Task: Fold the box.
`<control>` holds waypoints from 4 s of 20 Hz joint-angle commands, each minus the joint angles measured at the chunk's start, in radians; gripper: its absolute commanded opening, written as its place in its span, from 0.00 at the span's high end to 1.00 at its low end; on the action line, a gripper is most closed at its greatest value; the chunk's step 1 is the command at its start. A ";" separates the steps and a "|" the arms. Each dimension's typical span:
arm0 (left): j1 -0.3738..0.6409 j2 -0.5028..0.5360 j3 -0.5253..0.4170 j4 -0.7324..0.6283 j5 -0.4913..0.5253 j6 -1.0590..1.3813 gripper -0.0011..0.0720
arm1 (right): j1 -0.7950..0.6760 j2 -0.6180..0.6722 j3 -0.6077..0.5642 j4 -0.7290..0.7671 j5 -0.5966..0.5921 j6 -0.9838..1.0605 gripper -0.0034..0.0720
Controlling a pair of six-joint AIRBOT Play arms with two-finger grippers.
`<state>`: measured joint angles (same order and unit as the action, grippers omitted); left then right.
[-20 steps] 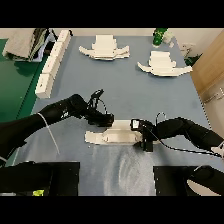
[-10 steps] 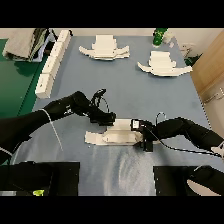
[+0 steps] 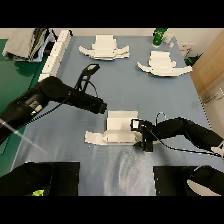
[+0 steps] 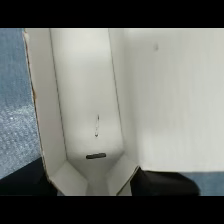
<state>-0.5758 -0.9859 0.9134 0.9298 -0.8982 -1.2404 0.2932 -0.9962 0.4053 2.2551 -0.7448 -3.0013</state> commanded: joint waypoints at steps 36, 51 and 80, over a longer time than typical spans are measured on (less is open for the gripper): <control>-0.101 -0.067 -0.444 -0.460 0.307 1.364 0.90 | 0.000 0.000 0.000 0.000 0.000 0.000 0.29; -0.104 -0.068 -0.444 -0.489 0.287 1.356 0.23 | 0.000 0.000 0.000 0.000 0.000 0.000 0.29; 0.454 0.117 -0.482 -0.139 -0.132 0.109 0.97 | 0.000 0.000 0.000 0.000 0.000 0.000 0.29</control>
<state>-0.1612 -0.7612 0.4458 0.9859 -0.9859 -1.1992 0.2932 -0.9962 0.4053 2.2555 -0.7441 -3.0013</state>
